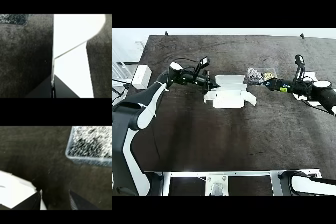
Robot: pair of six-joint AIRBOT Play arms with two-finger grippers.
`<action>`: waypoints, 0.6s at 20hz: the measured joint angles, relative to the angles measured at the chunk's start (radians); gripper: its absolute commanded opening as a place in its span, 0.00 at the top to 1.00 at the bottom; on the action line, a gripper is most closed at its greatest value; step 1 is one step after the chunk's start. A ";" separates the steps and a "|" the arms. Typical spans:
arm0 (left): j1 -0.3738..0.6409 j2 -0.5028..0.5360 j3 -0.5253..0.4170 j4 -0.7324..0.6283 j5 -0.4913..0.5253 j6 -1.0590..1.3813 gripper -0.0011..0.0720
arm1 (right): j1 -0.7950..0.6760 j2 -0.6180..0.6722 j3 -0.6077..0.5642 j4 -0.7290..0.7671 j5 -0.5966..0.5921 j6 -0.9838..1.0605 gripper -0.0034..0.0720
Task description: Fold the box and place the chain.
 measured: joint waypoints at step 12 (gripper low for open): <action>-0.030 -0.002 -0.111 -0.006 0.022 0.073 0.96 | -0.003 0.003 -0.076 0.079 0.011 -0.047 0.41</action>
